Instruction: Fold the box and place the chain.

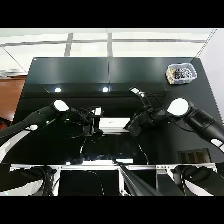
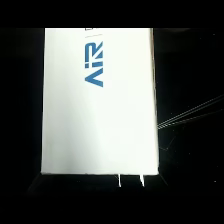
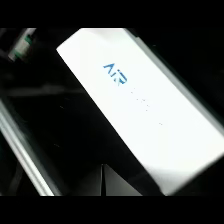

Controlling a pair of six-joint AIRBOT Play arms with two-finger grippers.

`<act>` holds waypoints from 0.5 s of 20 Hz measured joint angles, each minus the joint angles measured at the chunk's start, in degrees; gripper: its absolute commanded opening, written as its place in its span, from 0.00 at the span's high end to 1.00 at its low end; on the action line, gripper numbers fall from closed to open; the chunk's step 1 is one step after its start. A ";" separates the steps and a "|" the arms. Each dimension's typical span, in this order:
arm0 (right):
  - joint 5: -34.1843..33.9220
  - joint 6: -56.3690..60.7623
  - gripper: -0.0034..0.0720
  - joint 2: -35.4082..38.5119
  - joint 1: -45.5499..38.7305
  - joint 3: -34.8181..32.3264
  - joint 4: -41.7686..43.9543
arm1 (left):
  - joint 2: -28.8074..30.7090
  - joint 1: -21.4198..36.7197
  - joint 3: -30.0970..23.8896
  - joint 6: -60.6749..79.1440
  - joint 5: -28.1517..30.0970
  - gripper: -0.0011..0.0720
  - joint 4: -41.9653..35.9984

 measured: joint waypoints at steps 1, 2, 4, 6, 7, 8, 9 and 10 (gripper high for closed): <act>-1.20 1.18 0.94 -1.01 -0.02 -0.52 3.28 | 0.00 0.00 0.00 0.02 0.02 0.46 -0.02; -2.54 2.05 0.94 -2.16 -0.02 -1.01 7.08 | 0.00 0.00 0.00 0.00 0.02 0.46 0.00; -5.01 3.32 0.94 -4.48 -0.02 -1.49 13.14 | 0.00 0.00 0.00 0.00 0.00 0.46 0.00; -6.67 4.17 0.94 -6.36 -0.02 -1.75 15.98 | 0.00 0.00 0.00 0.02 0.02 0.46 0.00; -7.37 4.44 0.94 -7.04 -0.02 -1.84 16.26 | 0.00 0.00 0.00 0.00 0.02 0.46 0.00; -7.85 4.94 0.94 -7.63 -0.02 -1.90 16.33 | 0.00 0.00 0.00 0.02 0.02 0.46 -0.02; -8.26 5.49 0.94 -8.09 -0.02 -1.95 15.87 | 0.00 0.00 0.00 0.00 0.00 0.46 0.00; -8.50 6.08 0.94 -8.50 -0.02 -1.99 14.80 | 0.00 0.00 0.00 0.00 0.02 0.46 0.00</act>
